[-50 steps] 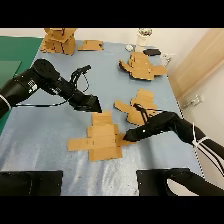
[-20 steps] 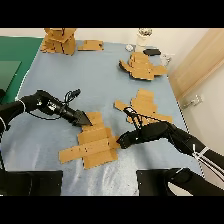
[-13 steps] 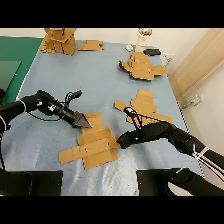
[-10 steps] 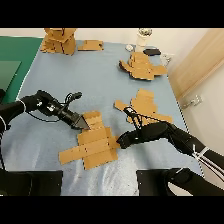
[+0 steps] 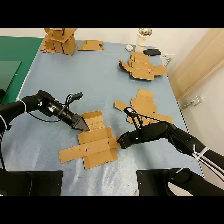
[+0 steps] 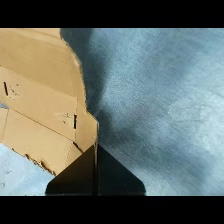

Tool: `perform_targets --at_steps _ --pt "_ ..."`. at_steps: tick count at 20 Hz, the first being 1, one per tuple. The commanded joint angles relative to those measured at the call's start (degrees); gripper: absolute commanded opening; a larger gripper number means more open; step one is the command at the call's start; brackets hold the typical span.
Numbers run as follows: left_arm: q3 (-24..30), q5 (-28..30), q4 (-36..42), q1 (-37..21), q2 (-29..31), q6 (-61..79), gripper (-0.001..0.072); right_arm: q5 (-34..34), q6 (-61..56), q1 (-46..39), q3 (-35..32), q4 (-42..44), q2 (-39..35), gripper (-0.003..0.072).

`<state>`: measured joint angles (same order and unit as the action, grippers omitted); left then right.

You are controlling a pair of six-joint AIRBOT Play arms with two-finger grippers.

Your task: Fold the box.

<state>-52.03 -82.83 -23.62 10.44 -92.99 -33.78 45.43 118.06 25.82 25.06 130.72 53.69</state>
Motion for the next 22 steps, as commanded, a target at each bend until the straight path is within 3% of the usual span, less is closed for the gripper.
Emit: perform_targets --at_steps 1,8,10,11,13,14,18,20,22 --pt "0.0 1.6 2.0 0.3 0.0 1.5 0.0294 0.0 0.0 0.0 0.0 0.0 0.0 0.0004" --pt "0.0 2.3 3.1 0.7 -0.3 1.7 0.0291 0.0 0.0 0.0 0.0 0.0 0.0 0.0005" --pt "0.0 2.3 3.0 2.0 -1.3 1.9 0.0014 0.0 0.0 0.0 0.0 0.0 0.0 0.0006" --pt "0.0 2.3 3.0 2.7 -1.7 2.5 0.0013 0.0 0.0 0.0 0.0 0.3 0.0 0.0012" --pt "0.0 3.5 3.0 3.5 -2.0 3.9 0.0013 0.0 -0.2 0.0 0.1 0.2 -0.1 0.0235" --pt "-0.2 3.9 3.0 3.5 -2.0 4.2 0.0012 0.0 -0.2 -0.1 0.1 0.0 -0.3 0.0296" --pt "-3.0 2.3 2.6 3.8 -1.0 5.0 0.0011 2.6 -10.1 -3.8 5.3 -13.6 -0.9 0.0317" --pt "-3.3 4.9 2.6 5.1 1.3 5.9 0.0009 7.0 -14.8 -6.7 11.4 -20.5 -1.3 0.0317" --pt "-3.2 8.5 2.6 7.8 4.3 7.6 0.0008 11.2 -18.1 -9.2 16.9 -22.0 -1.3 0.0314"
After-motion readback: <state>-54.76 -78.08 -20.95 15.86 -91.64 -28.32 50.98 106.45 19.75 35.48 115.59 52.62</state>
